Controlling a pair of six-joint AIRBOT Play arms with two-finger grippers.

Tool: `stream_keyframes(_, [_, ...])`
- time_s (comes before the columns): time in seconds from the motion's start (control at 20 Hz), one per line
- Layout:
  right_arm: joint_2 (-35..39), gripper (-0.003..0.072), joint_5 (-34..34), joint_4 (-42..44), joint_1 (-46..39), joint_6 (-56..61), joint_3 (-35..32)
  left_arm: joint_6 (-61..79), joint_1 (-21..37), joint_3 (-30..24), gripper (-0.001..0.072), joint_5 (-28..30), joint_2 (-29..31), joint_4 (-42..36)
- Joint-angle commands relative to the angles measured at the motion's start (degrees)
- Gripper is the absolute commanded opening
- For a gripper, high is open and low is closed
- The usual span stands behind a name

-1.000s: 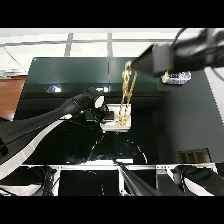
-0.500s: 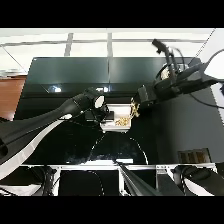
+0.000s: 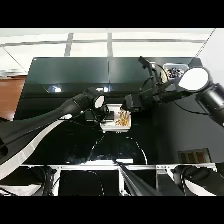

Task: Fold the box and place the chain.

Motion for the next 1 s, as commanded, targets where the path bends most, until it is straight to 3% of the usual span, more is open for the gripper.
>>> stream_keyframes(0.0, [-3.3, 0.0028, -2.3, -1.1, 1.2, 0.0, -0.3, 0.0, 0.0, 0.0, 0.0030, 0.0, 0.0, 0.0])
stream_keyframes(0.05, [-4.3, 0.0206, -2.3, -2.3, 1.6, 0.0, -0.3, 0.0, 0.0, 0.0, 0.0030, 0.0, 0.0, 0.0])
stream_keyframes(0.1, [-4.8, 0.0318, -2.2, -3.9, 1.6, 0.0, -0.3, 0.0, 0.0, 0.0, 0.0030, 0.0, 0.0, 0.0])
stream_keyframes(0.4, [-2.7, 0.0315, 6.2, -14.0, -7.8, 0.4, -0.3, 0.0, 0.0, 0.0, 0.0030, 0.4, 0.0, 0.0])
stream_keyframes(0.65, [-1.7, 0.0315, 8.3, -15.2, -11.9, -2.0, -0.3, -0.6, 0.0, 0.5, 0.0039, 0.2, -0.3, -1.6])
stream_keyframes(0.7, [-1.7, 0.0315, 8.3, -15.1, -11.9, -2.2, -0.3, -1.6, -0.1, 1.2, 0.0179, -0.8, -0.1, -1.0])
stream_keyframes(0.75, [-1.7, 0.0315, 8.2, -15.2, -11.9, -2.3, -0.3, -1.5, -0.1, 1.8, 0.0419, -0.9, 0.5, -0.9])
stream_keyframes(0.8, [-1.7, 0.0315, 8.2, -15.2, -11.9, -2.4, -0.3, -0.9, -0.1, 2.4, 0.0543, -0.9, 1.7, -0.9])
stream_keyframes(0.95, [-1.7, 0.0315, 8.3, -15.2, -11.9, -2.8, -0.3, 5.2, -0.1, 2.6, 0.0543, -2.4, 8.4, 2.7])
